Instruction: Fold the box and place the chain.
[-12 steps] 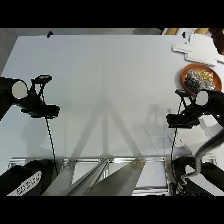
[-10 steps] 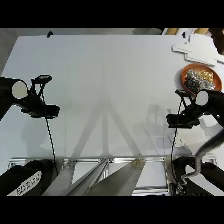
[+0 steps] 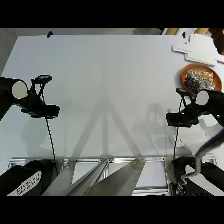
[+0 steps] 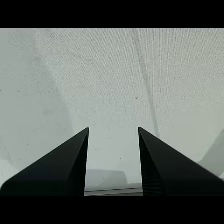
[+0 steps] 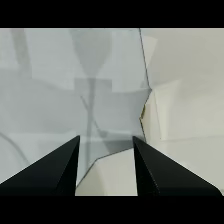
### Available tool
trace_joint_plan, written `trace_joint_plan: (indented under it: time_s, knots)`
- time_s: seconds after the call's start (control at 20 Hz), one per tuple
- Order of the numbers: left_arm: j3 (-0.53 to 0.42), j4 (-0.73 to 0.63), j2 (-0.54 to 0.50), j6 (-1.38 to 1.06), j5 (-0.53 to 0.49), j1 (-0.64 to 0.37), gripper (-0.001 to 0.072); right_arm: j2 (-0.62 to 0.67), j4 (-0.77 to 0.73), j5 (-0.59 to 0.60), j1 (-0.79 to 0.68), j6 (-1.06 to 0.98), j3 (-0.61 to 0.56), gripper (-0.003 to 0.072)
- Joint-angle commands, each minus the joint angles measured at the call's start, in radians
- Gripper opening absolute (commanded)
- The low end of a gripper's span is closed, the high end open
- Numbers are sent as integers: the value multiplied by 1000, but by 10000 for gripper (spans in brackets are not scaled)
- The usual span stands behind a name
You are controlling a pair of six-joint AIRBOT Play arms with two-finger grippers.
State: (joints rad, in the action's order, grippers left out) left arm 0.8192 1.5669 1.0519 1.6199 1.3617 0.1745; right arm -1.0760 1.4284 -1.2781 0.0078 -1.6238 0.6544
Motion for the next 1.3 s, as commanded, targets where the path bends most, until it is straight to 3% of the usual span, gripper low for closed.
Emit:
trace_joint_plan:
  time_s: [0.0,0.05,0.15,0.3,0.5,0.65,0.75,1.2,1.25]
  knots:
    - [0,0,-1,0,0,1,346,1,-73,17,-1,45,69,332]
    - [0,0,-1,0,0,1,346,1,-42,-26,-1,115,128,328]
    - [0,0,-1,0,0,1,346,0,167,-152,-2,170,266,336]
    - [0,0,-1,0,0,1,346,0,500,-228,-57,172,343,346]
    - [0,0,-1,0,1,1,346,-26,477,-137,-288,154,343,347]
    - [0,0,-1,0,1,1,346,-57,461,-114,-472,168,343,432]
    - [0,0,-1,0,1,1,346,-103,373,-126,-561,242,342,432]
    - [0,0,-1,0,1,1,346,-278,431,-117,-640,403,338,429]
    - [0,0,-1,0,1,1,346,-299,432,-120,-640,403,338,386]
